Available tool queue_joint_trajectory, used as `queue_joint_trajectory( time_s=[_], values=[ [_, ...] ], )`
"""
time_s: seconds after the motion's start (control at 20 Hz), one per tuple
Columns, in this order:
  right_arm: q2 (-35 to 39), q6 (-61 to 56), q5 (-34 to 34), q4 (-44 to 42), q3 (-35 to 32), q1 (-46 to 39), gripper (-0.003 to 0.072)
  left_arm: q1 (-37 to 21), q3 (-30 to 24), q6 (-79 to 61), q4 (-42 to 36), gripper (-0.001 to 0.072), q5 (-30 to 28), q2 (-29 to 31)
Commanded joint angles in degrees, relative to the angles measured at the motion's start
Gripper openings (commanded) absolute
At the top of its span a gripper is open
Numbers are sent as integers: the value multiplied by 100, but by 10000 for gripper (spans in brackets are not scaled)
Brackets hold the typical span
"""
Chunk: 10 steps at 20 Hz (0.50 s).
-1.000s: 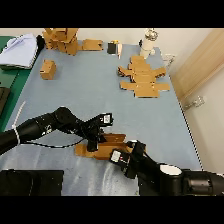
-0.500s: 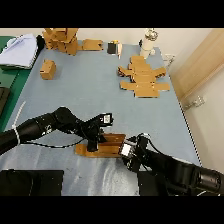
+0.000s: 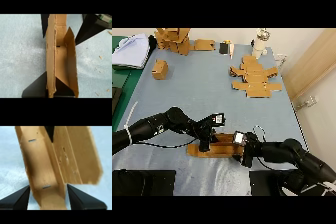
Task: Fold the box.
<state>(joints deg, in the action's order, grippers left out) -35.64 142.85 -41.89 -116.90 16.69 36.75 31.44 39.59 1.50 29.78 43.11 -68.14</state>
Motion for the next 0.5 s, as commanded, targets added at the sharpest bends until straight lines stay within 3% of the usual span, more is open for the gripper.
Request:
queue_joint_trajectory(
  time_s=[0.0, 0.45],
  values=[
    [-776, 1196, -365, -1069, 221, -463, 720, 0, -2, -2, 0, 14, -4, -2],
    [-1038, 896, -365, -946, 323, -463, 717, 0, -2, -2, 0, 14, -4, -2]
  ],
)
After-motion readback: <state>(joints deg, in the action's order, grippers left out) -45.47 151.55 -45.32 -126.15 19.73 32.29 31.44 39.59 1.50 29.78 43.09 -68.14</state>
